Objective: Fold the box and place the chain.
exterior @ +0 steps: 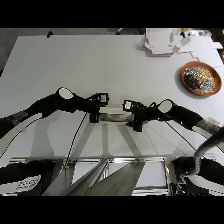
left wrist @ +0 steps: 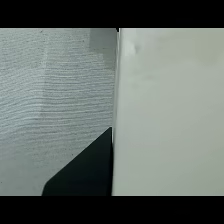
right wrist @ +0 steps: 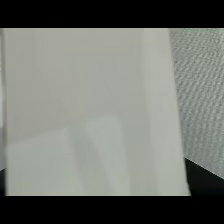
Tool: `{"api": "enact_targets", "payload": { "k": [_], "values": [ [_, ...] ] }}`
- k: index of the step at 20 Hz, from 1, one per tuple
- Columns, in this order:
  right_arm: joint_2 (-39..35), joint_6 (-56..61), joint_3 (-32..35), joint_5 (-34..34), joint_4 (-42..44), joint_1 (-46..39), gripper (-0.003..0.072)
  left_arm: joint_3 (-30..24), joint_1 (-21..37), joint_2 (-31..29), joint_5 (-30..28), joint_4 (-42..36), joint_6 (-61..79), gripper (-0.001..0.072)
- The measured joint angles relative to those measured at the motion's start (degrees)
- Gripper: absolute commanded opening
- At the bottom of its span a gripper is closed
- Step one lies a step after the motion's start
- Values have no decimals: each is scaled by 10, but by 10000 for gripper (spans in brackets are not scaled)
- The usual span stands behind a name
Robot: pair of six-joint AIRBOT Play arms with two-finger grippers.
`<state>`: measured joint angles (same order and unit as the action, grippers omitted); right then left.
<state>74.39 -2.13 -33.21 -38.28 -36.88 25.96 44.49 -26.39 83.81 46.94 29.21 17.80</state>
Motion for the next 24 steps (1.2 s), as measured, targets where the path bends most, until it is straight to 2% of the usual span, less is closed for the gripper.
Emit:
{"api": "enact_targets", "payload": {
  "k": [10,11,12,13,15,19,22,23,24],
  "values": [
    [0,3,0,-2,0,0,364,0,0,0,0,0,0,12],
    [0,3,0,-2,0,0,364,0,0,0,0,0,0,75],
    [0,4,0,-3,0,0,364,0,0,0,-3,2,-1,241],
    [0,5,0,-3,0,0,364,-1,0,0,-5,9,-2,354],
    [0,3,0,-4,-1,0,364,0,0,-5,-5,10,-2,417],
    [0,3,0,-4,0,0,364,-1,0,-36,1,45,-41,419],
    [0,4,0,-3,0,0,364,-1,0,-78,11,125,-127,411],
    [0,4,0,-3,0,0,364,-1,0,-96,21,157,-162,396],
    [0,4,0,-3,0,0,364,-1,0,-113,31,187,-193,333]
  ]
}}
